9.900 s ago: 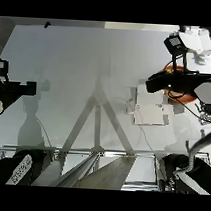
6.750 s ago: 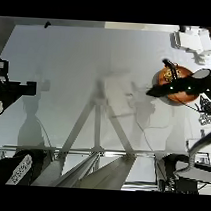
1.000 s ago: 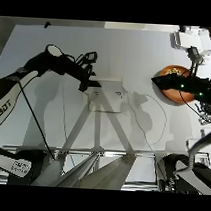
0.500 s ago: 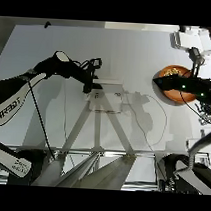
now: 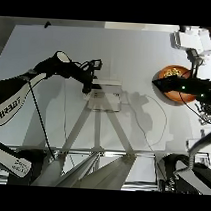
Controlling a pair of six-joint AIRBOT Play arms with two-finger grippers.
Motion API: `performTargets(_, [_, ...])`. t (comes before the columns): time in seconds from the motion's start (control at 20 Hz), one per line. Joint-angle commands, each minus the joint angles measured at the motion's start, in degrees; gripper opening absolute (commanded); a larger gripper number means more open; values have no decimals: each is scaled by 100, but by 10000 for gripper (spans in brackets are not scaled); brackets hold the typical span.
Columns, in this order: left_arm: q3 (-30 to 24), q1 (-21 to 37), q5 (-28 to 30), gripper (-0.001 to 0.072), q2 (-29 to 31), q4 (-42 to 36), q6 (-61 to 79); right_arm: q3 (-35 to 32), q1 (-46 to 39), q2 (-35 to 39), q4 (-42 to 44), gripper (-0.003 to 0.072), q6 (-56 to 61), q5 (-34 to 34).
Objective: Fold the box and place the chain.
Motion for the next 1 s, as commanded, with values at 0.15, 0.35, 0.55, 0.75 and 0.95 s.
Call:
performTargets(0.15, [2, -4, -11, 7, -4, 15, -13, 7, 758, 4, -184, 463, -890, 485])
performTargets(0.35, [2, -4, -11, 7, -4, 15, -13, 7, 1720, 4, -1003, 465, -1878, 422])
performTargets(0.55, [2, -4, -11, 7, -4, 15, -13, 7, 2492, -13, -2256, 491, -2127, 177])
performTargets(0.75, [2, -4, -11, 7, -4, 15, -13, 0, 2747, -247, -2363, 599, -2127, -63])
performTargets(0.95, [2, -4, -11, 7, -4, 15, -13, -2, 2750, -743, -2118, 608, -2133, -496])
